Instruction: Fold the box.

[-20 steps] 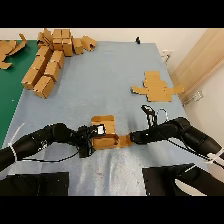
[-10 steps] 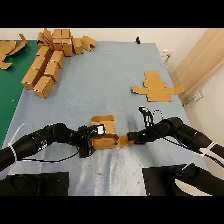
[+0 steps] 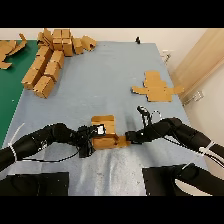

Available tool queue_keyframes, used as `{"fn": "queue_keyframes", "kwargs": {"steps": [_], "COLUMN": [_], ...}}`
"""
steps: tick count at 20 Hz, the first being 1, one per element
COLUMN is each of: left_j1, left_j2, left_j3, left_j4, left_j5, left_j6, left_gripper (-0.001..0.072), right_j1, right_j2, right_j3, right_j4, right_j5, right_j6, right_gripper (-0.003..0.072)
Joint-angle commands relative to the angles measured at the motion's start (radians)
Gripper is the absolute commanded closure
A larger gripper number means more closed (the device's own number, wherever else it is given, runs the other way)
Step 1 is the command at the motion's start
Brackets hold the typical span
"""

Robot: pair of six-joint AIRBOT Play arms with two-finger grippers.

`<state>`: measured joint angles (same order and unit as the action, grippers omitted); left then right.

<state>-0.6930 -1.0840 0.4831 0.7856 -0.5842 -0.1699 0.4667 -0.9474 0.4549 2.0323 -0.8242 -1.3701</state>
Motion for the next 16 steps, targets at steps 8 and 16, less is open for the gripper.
{"fn": "queue_keyframes", "kwargs": {"steps": [8, 16], "left_j1": [0.001, 0.001], "left_j2": [-0.001, -0.001], "left_j3": [0.000, 0.000], "left_j4": [0.000, 0.000], "left_j5": [0.000, 0.000], "left_j6": [0.000, 0.000], "left_gripper": [0.0178, 0.0179], "right_j1": [0.002, 0.036], "right_j2": [-0.013, 0.084], "right_j3": [-0.030, -0.030], "right_j4": [0.124, 0.164], "right_j5": [0.032, 0.032], "right_j6": [-0.072, -0.070], "right_gripper": [0.0685, 0.0684]}}
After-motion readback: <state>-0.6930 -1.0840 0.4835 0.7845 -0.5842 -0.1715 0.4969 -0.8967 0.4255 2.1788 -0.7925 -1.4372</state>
